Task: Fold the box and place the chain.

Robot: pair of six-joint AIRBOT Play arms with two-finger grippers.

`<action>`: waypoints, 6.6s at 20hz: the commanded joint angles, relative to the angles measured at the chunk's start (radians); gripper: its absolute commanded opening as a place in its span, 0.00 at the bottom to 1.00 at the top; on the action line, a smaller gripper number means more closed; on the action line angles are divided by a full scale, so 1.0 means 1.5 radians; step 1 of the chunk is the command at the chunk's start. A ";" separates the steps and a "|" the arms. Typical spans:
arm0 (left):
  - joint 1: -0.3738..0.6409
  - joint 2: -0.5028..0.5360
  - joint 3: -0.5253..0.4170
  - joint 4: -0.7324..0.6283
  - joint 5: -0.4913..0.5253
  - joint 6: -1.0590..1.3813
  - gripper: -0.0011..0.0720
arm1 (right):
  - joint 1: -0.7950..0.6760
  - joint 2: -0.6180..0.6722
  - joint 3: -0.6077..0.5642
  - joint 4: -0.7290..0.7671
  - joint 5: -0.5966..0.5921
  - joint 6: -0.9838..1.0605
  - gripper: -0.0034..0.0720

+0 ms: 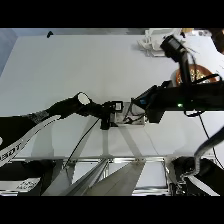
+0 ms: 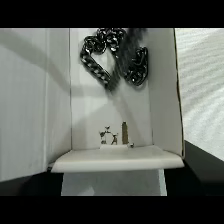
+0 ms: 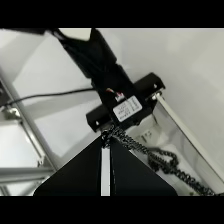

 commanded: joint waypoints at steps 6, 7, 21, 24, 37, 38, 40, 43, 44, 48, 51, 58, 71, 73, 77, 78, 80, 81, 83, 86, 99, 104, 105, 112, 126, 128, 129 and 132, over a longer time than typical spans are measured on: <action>0.000 0.000 -0.001 0.000 0.000 0.000 0.39 | 0.021 -0.023 -0.143 -0.024 -0.104 0.002 0.07; 0.000 0.000 -0.001 0.000 0.000 0.000 0.39 | 0.021 -0.028 -0.157 -0.024 -0.110 0.002 0.07; 0.000 0.000 -0.001 0.000 0.000 0.000 0.39 | 0.021 -0.072 -0.187 0.009 -0.154 -0.001 0.29; 0.000 0.000 -0.001 0.000 0.000 0.000 0.39 | 0.005 -0.037 -0.127 -0.030 -0.149 0.008 0.28; 0.000 0.000 -0.001 0.000 0.000 0.000 0.39 | -0.192 -0.082 -0.201 -0.248 -0.134 0.145 0.32; 0.000 0.000 -0.001 0.000 0.000 0.000 0.39 | -0.192 -0.093 -0.217 -0.246 -0.149 0.145 0.32; 0.000 0.000 -0.001 0.000 0.000 0.000 0.39 | -0.192 -0.118 -0.238 -0.246 -0.169 0.145 0.32; 0.000 0.000 -0.001 0.000 0.000 0.000 0.39 | -0.172 -0.154 -0.246 -0.245 -0.179 0.145 0.32; 0.000 0.000 -0.001 0.000 0.000 0.000 0.39 | -0.160 -0.165 -0.246 -0.245 -0.182 0.144 0.35; 0.000 0.000 -0.001 0.000 0.000 0.000 0.39 | -0.123 -0.194 -0.246 -0.249 -0.192 0.139 0.35; 0.000 0.000 -0.001 0.000 0.000 0.000 0.39 | -0.116 -0.204 -0.246 -0.252 -0.204 0.139 0.35; 0.000 0.000 -0.001 0.000 0.000 0.000 0.39 | -0.116 -0.256 -0.246 -0.252 -0.215 0.139 0.35; 0.000 0.000 -0.001 0.000 0.000 0.000 0.39 | -0.116 -0.275 -0.246 -0.252 -0.215 0.137 0.07; 0.000 0.000 -0.001 0.000 0.000 0.000 0.39 | -0.116 -0.260 -0.246 -0.252 -0.196 0.137 0.07; 0.000 0.000 -0.001 0.000 0.001 0.000 0.39 | -0.116 -0.195 -0.246 -0.252 -0.163 0.137 0.07; 0.000 0.000 -0.001 0.000 0.000 0.000 0.39 | -0.116 -0.170 -0.246 -0.252 -0.154 0.137 0.07; 0.000 0.000 -0.001 0.000 0.000 0.000 0.39 | -0.116 -0.118 -0.246 -0.252 -0.142 0.137 0.07; 0.000 0.000 -0.001 0.000 0.000 0.000 0.39 | -0.116 -0.087 -0.246 -0.252 -0.136 0.137 0.07; 0.000 0.000 -0.001 0.000 0.000 0.000 0.39 | -0.116 -0.026 -0.246 -0.251 -0.128 0.137 0.07; 0.000 0.000 -0.001 0.000 0.000 0.000 0.39 | -0.116 0.068 -0.246 -0.235 -0.121 0.130 0.07; 0.000 0.000 -0.001 0.000 0.000 0.000 0.39 | -0.116 0.200 -0.246 0.131 -0.131 -0.076 0.07; 0.000 0.000 -0.001 0.000 0.000 0.000 0.39 | -0.116 0.199 -0.247 0.131 -0.106 -0.089 0.07; 0.000 0.000 -0.001 0.000 0.000 0.000 0.39 | -0.116 0.195 -0.247 0.130 -0.101 -0.096 0.07; 0.000 0.000 -0.001 0.000 0.000 0.000 0.39 | -0.116 0.121 -0.275 0.133 -0.099 -0.145 0.07; 0.000 0.000 -0.001 0.000 0.000 0.000 0.39 | 0.048 0.012 -0.276 0.124 -0.226 -0.139 0.07; 0.000 0.000 -0.001 0.000 0.000 0.000 0.39 | 0.049 0.004 -0.276 0.070 -0.246 -0.076 0.07; 0.000 0.000 -0.001 0.000 0.000 0.000 0.39 | 0.049 -0.003 -0.276 0.048 -0.255 -0.050 0.07; 0.000 0.000 -0.001 0.000 0.000 0.000 0.39 | 0.049 -0.027 -0.276 0.040 -0.257 -0.037 0.23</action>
